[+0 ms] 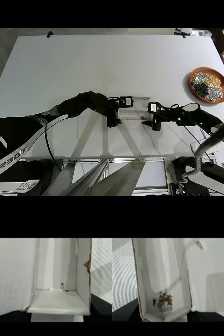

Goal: Fold the box and place the chain.

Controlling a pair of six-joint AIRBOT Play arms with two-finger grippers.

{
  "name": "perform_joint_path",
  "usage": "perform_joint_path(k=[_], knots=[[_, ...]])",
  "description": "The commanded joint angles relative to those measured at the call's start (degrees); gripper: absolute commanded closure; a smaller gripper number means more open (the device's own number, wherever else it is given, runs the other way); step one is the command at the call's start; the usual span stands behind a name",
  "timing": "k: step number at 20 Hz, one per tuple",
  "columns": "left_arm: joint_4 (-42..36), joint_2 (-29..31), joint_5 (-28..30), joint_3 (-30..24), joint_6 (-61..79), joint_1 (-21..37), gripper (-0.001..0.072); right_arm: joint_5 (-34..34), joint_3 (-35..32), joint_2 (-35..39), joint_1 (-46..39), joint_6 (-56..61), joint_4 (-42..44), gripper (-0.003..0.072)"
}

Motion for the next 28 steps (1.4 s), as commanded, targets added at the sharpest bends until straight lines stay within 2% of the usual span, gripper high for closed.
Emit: perform_joint_path(k=[1, 18, 21, 25, 26, 27, 28], knots=[[0.28, 0.07, 0.13, 0.0, 0.39, 0.0, 0.0435, -0.31, 0.0, -0.04, 0.02, -0.17, -0.11, 0.0285], [0.26, 0.07, 0.13, 0.0, 0.39, 0.0, 0.0435, 0.07, 0.0, 0.0, 0.02, -0.13, 0.28, 0.0285], [0.26, 0.07, 0.11, 0.0, 0.39, 0.0, 0.0435, 2.51, 0.0, 0.13, 0.02, 5.62, 0.22, 0.0285], [0.26, 0.07, 0.11, 0.0, 0.2, 0.0, 0.0435, 2.73, 0.0, 1.44, 0.0, 6.12, -0.37, 0.0271], [0.26, 0.07, 0.11, 0.0, 0.2, 0.0, 0.0435, 2.67, 0.0, 2.32, 0.0, 6.12, -0.37, 0.0246], [0.26, 0.09, 0.11, 0.0, 0.2, 0.0, 0.0435, 2.64, 0.0, 3.45, 0.0, 6.16, -0.44, 0.0126], [0.26, 0.09, 0.13, 0.0, 0.2, 0.0, 0.0435, 2.43, 0.02, 4.76, 0.0, 6.69, -1.38, -0.0027]])
